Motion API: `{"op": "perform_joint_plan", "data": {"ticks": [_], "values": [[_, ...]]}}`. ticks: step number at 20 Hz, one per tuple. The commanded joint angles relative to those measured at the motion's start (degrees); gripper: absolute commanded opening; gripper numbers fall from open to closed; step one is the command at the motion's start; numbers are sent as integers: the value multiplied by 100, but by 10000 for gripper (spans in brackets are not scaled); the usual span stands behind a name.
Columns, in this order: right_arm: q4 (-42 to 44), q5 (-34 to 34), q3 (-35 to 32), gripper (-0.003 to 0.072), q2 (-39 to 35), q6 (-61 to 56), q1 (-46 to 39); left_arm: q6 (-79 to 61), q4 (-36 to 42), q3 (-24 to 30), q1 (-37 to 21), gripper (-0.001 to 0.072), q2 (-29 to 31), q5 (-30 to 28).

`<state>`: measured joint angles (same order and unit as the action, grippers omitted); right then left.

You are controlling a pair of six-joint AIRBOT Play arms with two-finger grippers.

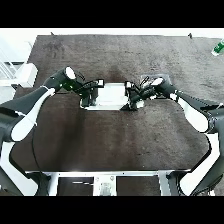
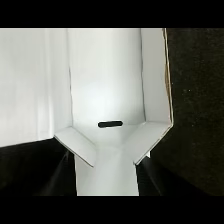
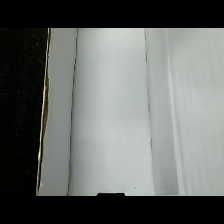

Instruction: Fold the box and place the chain.

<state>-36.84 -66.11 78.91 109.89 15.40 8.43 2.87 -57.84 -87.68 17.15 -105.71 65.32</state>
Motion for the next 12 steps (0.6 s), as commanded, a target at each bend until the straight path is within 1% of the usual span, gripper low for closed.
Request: {"op": "perform_joint_plan", "data": {"ticks": [1,3,4,8,10,11,12], "values": [[0,2,0,600,2,4,2,7,-50,-4,-4,477,0,22],[0,2,0,600,2,4,2,7,-17,-4,-4,479,0,144],[0,2,0,599,2,4,2,7,44,-4,-4,556,0,267],[0,2,0,600,2,4,2,7,356,-4,13,554,0,310],[0,2,0,600,2,4,2,4,389,-4,94,554,-2,153],[0,2,0,600,2,4,2,2,385,-2,120,553,-2,46],[0,2,0,600,2,4,2,2,382,-2,155,468,-2,-46]]}}
